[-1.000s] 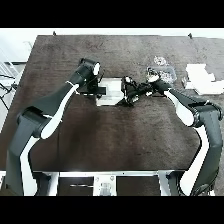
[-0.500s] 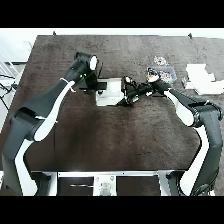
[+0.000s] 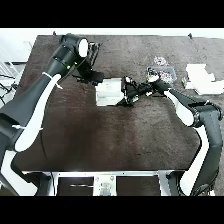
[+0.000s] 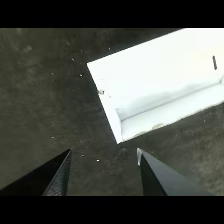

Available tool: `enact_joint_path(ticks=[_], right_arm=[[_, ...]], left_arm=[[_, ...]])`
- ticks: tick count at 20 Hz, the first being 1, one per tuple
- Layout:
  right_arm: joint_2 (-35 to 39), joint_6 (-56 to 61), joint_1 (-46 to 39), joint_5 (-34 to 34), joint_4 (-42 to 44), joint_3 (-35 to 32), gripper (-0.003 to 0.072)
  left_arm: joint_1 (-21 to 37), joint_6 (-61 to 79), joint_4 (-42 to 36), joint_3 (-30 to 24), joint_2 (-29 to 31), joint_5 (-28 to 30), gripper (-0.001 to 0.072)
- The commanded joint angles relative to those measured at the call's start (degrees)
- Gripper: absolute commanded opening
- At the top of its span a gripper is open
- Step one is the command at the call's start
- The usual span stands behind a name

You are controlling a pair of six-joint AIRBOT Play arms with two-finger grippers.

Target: Fold the box and place the chain.

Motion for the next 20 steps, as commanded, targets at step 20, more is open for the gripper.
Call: enact_joint_path(ticks=[20], right_arm=[[0.0,0.0,0.0,0.0,0.0,0.0,0.0578]], left_arm=[[17.0,73.5,-46.6,-48.8,21.7,38.8,0.0491]])
